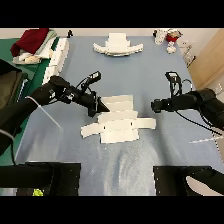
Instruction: Fold the box.
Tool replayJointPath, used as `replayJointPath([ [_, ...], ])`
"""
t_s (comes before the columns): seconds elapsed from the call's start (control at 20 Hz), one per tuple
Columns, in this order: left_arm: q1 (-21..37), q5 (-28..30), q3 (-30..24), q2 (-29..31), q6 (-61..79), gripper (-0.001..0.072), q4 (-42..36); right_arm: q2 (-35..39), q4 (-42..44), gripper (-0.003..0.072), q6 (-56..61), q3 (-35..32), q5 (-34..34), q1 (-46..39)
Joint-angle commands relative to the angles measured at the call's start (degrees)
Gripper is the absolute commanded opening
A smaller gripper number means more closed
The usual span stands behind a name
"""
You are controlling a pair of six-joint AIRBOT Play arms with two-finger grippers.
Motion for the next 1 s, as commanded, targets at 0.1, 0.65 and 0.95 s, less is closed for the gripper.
replayJointPath([
  [0.1,-8.44,18.93,-13.4,14.64,13.68,0.0011,-1.03,0.0,-2.08,0.0448,6.69,1.99,2.95,-0.24],
  [0.65,-16.41,31.54,-22.16,13.07,26.1,0.0016,-12.15,-0.02,-0.76,0.0445,7.91,1.92,2.84,-0.07],
  [0.95,-12.04,19.74,-18.67,12.31,23.32,0.0016,-11.85,0.0,-0.52,0.0445,7.91,1.92,2.19,-0.07],
])
